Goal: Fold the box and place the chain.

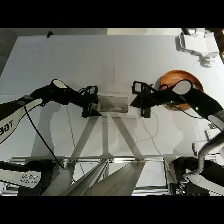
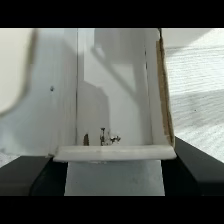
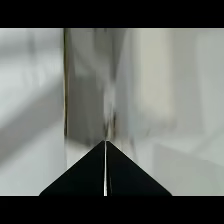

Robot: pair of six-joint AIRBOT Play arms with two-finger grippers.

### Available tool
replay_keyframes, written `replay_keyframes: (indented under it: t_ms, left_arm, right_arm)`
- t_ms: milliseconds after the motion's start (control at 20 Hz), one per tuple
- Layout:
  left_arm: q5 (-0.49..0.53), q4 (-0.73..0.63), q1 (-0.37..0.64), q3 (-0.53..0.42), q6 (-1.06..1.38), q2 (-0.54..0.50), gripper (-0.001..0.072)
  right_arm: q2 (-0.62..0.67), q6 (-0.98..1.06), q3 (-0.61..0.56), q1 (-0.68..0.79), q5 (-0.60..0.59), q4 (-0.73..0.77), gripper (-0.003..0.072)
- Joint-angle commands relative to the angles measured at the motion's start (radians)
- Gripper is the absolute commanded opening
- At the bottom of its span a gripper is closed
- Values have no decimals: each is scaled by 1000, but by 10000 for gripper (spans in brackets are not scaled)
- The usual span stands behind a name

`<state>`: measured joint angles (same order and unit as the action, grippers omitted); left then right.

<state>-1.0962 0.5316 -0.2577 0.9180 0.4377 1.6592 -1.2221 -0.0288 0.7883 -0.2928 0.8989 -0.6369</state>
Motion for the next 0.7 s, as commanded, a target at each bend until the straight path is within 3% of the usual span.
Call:
replay_keyframes:
  t_ms: [0, 300, 650]
  left_arm:
    - [0, 0, 0, 0, 0, 0, 212]
    - [0, 0, 1, 0, 0, 0, 212]
    - [0, 0, 0, 0, 0, 0, 212]
  right_arm:
    - [-6, 7, 1, 0, -101, 280, 11]
    - [-169, 7, 1, 0, -303, 407, 11]
    - [-260, 7, 1, 0, -312, 352, 12]
